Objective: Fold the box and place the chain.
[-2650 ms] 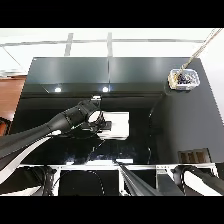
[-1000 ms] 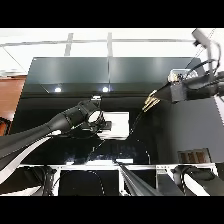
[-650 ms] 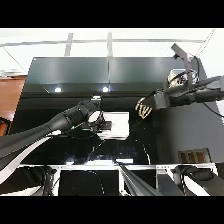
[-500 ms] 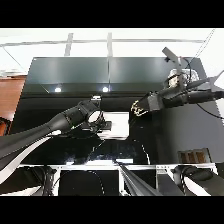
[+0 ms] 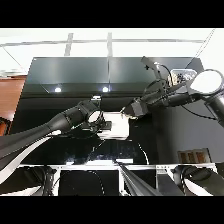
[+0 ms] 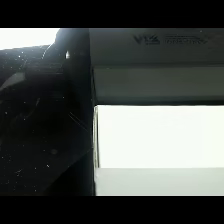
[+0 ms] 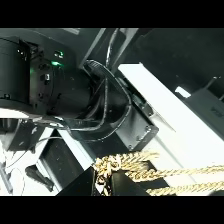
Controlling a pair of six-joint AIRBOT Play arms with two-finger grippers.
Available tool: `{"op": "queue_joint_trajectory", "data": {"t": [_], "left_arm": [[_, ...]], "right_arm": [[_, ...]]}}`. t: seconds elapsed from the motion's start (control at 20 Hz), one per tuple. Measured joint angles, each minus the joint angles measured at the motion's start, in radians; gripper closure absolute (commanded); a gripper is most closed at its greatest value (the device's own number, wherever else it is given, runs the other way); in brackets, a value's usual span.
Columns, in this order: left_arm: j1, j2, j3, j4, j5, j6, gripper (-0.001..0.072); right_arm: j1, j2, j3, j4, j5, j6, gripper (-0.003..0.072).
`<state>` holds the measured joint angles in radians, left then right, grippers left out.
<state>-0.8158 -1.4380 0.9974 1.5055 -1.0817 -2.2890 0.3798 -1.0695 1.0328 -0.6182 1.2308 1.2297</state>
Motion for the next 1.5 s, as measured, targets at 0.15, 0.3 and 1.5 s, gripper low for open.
{"op": "queue_joint_trajectory", "data": {"t": [0.15, 0.3, 1.5], "left_arm": [[0.000, 0.000, 0.000, 0.000, 0.000, 0.000, 0.0677], [0.000, 0.000, 0.000, 0.000, 0.000, 0.000, 0.0677], [0.000, 0.000, 0.000, 0.000, 0.002, 0.000, 0.0677]], "right_arm": [[0.033, -0.024, -0.030, -0.007, -0.037, 0.000, 0.0671], [0.049, -0.060, -0.061, -0.015, -0.074, 0.001, 0.0568], [-0.447, -0.340, -0.064, -0.682, -0.657, 0.609, -0.0025]]}}
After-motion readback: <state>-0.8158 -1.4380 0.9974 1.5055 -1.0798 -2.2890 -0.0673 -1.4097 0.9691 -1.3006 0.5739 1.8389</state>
